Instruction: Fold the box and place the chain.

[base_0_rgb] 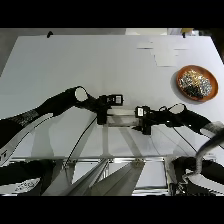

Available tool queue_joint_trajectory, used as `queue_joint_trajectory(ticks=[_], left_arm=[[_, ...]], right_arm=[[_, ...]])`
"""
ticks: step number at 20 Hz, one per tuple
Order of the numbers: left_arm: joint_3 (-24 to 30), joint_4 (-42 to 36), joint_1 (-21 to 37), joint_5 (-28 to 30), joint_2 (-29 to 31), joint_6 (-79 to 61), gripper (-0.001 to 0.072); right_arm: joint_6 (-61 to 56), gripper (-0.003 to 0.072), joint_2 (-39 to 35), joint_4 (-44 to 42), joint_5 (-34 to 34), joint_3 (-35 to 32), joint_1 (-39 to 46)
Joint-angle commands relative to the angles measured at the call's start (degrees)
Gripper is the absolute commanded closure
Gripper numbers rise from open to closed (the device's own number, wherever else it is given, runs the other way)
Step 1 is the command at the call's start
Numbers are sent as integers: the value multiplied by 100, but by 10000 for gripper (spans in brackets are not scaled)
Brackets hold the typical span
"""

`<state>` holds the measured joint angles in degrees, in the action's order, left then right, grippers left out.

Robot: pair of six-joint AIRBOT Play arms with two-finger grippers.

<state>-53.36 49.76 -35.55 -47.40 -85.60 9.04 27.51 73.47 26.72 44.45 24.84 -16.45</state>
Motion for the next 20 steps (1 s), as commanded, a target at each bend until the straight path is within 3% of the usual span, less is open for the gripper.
queue_joint_trajectory(ticks=[1, 8, 9, 10, 11, 14, 16, 18, 20], left_arm=[[2, 0, -2, 2, -2, -2, 698], [2, 9, -2, -57, 9, 24, 695], [2, 24, 4, -162, 33, 17, 610], [2, 48, 15, -214, 68, 22, 404], [2, 48, 35, -238, 116, 42, 260], [2, 243, 131, -260, 374, 166, 244], [2, 560, 210, -299, 605, 389, 134], [2, 1023, 313, -466, 872, 883, 71], [2, 1401, 407, -800, 1139, 1257, 75]], right_arm=[[-2, 284, -4, 0, -9, -2, -4], [0, 284, -4, 0, -9, -2, -2], [0, 284, -4, 0, -9, -2, -2], [-2, 284, -2, 0, -9, -2, -4], [-2, 284, -4, 0, -9, -2, -4], [-2, 284, -4, 0, -9, -2, -2], [-2, 284, -2, 0, -9, -2, -4], [-2, 284, -2, 0, -9, -2, -4], [0, 284, -2, 0, -9, -2, -4]])
